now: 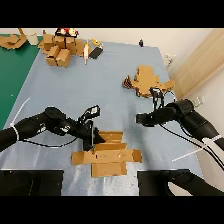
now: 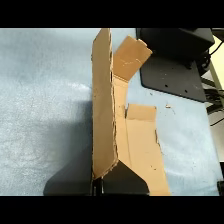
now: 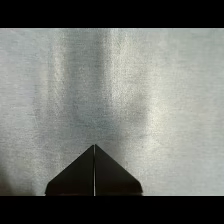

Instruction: Fold the box.

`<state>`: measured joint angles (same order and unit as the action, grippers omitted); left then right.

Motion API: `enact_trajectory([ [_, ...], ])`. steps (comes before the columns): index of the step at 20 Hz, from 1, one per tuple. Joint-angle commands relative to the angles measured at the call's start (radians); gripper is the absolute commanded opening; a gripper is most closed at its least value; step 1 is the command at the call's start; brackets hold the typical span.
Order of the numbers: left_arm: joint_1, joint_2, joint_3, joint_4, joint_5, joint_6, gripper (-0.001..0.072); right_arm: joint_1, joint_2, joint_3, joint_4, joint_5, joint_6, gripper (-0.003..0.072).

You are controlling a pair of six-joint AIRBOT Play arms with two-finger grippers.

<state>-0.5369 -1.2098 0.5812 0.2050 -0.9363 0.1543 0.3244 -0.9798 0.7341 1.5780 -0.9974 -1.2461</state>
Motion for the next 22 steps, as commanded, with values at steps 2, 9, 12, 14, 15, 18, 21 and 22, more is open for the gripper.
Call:
enact_trajectory([
  [2, 0.000, 0.003, -0.019, -0.003, 0.013, 0.074, 0.0012, 0.001, -0.001, 0.000, -0.011, 0.020, 0.000, 0.0004],
  [9, -0.034, 0.021, -0.046, -0.003, 0.022, 0.093, 0.0012, 0.001, -0.001, -0.031, -0.018, 0.077, 0.000, 0.0004],
  [12, -0.089, 0.030, -0.047, 0.005, 0.051, 0.101, 0.0012, 0.001, -0.001, -0.044, -0.031, 0.084, 0.000, 0.0004],
  [14, -0.107, 0.052, -0.050, 0.012, 0.077, 0.100, 0.0012, 0.001, -0.001, -0.055, -0.038, 0.084, 0.000, 0.0004],
  [15, -0.111, 0.060, -0.055, 0.011, 0.091, 0.099, 0.0012, 0.001, -0.001, -0.062, -0.039, 0.085, 0.000, 0.0003],
  [18, -0.112, 0.063, -0.080, 0.006, 0.150, 0.101, 0.0012, 0.001, -0.001, -0.085, -0.038, 0.093, 0.000, 0.0004],
  [21, -0.112, 0.067, -0.083, -0.007, 0.224, 0.100, 0.0012, 0.001, -0.001, -0.097, -0.038, 0.111, 0.000, 0.0004],
  [22, -0.112, 0.078, -0.080, -0.027, 0.235, 0.100, 0.0012, 0.001, -0.001, -0.097, -0.038, 0.114, 0.000, 0.0004],
])
